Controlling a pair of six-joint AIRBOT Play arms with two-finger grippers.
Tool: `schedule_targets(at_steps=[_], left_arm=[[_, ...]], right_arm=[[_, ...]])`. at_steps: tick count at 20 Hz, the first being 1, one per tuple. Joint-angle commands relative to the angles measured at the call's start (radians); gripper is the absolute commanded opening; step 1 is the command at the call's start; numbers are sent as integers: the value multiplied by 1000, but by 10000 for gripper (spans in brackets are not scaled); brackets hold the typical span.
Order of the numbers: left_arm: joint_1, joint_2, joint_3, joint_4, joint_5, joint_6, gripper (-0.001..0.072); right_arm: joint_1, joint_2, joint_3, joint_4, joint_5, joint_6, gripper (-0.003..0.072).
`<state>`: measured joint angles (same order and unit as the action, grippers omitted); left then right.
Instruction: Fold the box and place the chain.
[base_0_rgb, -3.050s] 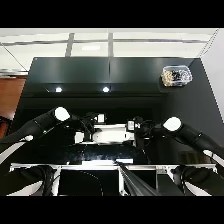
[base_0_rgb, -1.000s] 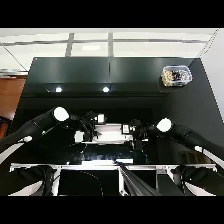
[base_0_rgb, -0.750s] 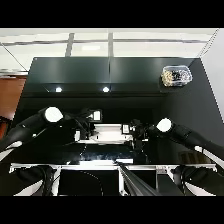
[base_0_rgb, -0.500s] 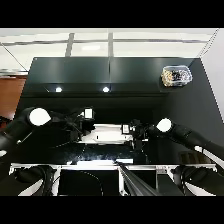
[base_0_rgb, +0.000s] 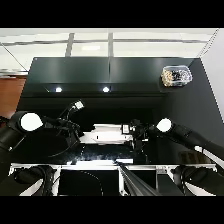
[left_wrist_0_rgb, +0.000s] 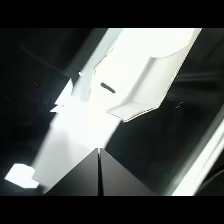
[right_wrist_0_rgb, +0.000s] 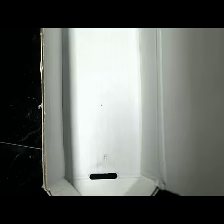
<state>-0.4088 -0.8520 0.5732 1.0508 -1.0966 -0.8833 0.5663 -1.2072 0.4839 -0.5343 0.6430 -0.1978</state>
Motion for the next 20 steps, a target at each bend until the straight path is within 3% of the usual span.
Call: schedule_targets(at_steps=[1,4,6,11,14,20], left_arm=[[1,2,-54,-233,24,-107,30],[-20,-15,-119,-538,155,24,30],[-57,-52,-126,-671,278,105,30],[-108,-185,-126,-769,609,182,30],[-108,-258,-122,-769,614,219,30],[-114,-291,-121,-732,546,276,30]], right_arm=[[1,0,1,0,0,0,484],[1,0,1,0,0,1,484],[1,0,1,0,0,3,484],[1,0,1,0,0,5,484],[1,0,1,0,0,5,484],[1,0,1,0,0,6,484]])
